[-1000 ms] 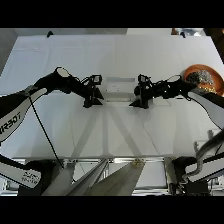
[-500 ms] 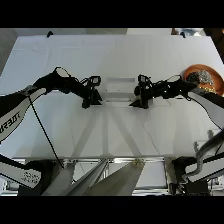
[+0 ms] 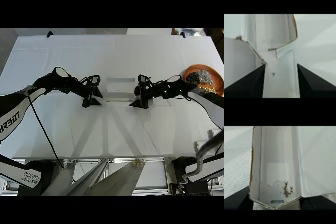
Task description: Fold the box and place the chain.
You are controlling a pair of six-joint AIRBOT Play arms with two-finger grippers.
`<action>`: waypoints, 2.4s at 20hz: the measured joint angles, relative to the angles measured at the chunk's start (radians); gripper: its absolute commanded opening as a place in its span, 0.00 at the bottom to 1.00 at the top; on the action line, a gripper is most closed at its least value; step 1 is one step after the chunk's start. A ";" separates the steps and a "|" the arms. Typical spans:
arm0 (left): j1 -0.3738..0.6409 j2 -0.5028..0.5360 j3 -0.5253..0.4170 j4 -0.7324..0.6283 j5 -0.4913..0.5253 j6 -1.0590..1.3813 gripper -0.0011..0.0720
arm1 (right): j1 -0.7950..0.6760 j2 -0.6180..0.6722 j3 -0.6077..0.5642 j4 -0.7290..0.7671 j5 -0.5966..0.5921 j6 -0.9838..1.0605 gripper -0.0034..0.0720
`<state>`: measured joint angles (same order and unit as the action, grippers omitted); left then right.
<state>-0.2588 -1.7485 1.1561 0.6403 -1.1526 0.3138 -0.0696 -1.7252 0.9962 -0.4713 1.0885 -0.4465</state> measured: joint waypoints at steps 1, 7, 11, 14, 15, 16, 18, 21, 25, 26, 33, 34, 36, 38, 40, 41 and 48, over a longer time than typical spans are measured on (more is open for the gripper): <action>-0.002 0.000 0.000 -0.018 0.000 0.018 0.58 | 0.000 0.000 0.000 0.000 0.000 0.000 0.76; -0.011 0.000 0.000 -0.072 -0.007 0.075 0.36 | 0.000 0.000 0.000 0.000 0.000 0.000 0.76; -0.013 0.000 0.000 -0.079 0.015 0.085 0.36 | 0.000 0.000 0.000 0.000 0.000 0.000 0.76; -0.017 0.000 0.000 -0.080 0.047 0.088 0.36 | 0.000 0.000 0.000 0.000 0.000 0.000 0.76; -0.019 0.000 0.000 -0.080 0.060 0.089 0.35 | 0.000 0.000 0.000 0.000 0.000 0.000 0.76; -0.022 0.000 0.000 -0.080 0.065 0.090 0.27 | 0.000 0.000 0.000 0.000 0.000 0.000 0.76; -0.027 0.000 0.000 -0.080 0.079 0.090 0.21 | 0.000 0.000 0.000 0.000 0.000 0.000 0.76; -0.035 0.000 0.000 -0.080 0.086 0.090 0.20 | 0.000 0.000 0.000 0.000 0.000 0.000 0.76; -0.040 0.000 0.000 -0.093 0.087 0.090 0.28 | 0.000 0.000 0.000 -0.001 0.000 0.000 0.76; -0.041 0.000 0.000 -0.096 0.087 0.090 0.37 | 0.000 0.000 0.000 0.000 0.000 0.000 0.76; -0.041 0.000 0.000 -0.109 0.087 0.086 0.39 | -0.001 0.000 0.000 0.000 -0.001 0.000 0.76; -0.041 0.000 0.000 -0.110 0.087 0.083 0.38 | -0.001 0.000 0.000 0.000 -0.001 0.000 0.76; -0.041 0.000 0.000 -0.122 0.088 0.076 0.29 | -0.001 0.000 0.000 0.000 0.000 0.000 0.76; -0.041 -0.001 0.000 -0.146 0.093 0.059 0.31 | -0.001 0.000 0.000 0.000 0.000 0.000 0.76; -0.041 -0.001 0.000 -0.163 0.098 0.048 0.38 | -0.001 0.000 0.000 0.000 0.000 0.000 0.76; -0.041 -0.001 0.000 -0.168 0.098 0.042 0.42 | -0.001 0.000 0.000 0.000 0.000 0.000 0.76; -0.042 -0.002 0.000 -0.177 0.097 -0.026 0.70 | -0.001 0.000 0.001 0.001 -0.001 0.001 0.76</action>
<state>-0.3004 -1.7500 1.1557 0.4629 -1.0554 0.2878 -0.0708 -1.7252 0.9970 -0.4706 1.0874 -0.4458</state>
